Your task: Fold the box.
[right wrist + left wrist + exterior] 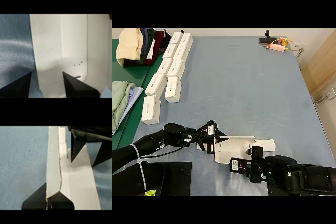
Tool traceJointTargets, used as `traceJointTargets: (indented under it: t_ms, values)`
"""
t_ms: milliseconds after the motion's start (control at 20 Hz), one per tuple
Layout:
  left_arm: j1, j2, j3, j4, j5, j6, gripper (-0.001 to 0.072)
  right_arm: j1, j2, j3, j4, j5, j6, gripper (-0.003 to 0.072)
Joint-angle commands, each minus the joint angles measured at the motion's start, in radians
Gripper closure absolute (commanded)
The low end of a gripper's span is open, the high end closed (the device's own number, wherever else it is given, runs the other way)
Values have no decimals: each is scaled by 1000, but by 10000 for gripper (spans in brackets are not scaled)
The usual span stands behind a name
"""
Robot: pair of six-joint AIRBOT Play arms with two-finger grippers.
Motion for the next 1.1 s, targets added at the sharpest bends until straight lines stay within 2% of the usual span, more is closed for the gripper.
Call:
traceJointTargets:
  t_ms: [0,200,550,600,650,750,1050]
  values:
    - [0,0,1,0,1,0,697,3,-24,15,-84,-17,120,111]
    - [0,0,1,0,0,0,697,3,12,35,-148,16,182,111]
    - [0,0,1,0,1,0,697,3,39,70,-171,106,361,103]
    - [0,0,1,0,0,0,697,1,39,71,-173,122,394,69]
    - [0,0,1,0,0,0,697,-4,40,71,-181,142,435,-28]
    - [0,0,1,0,0,0,697,-24,41,71,-188,173,482,-29]
    - [0,0,1,0,1,0,697,-90,60,70,-188,167,467,-32]
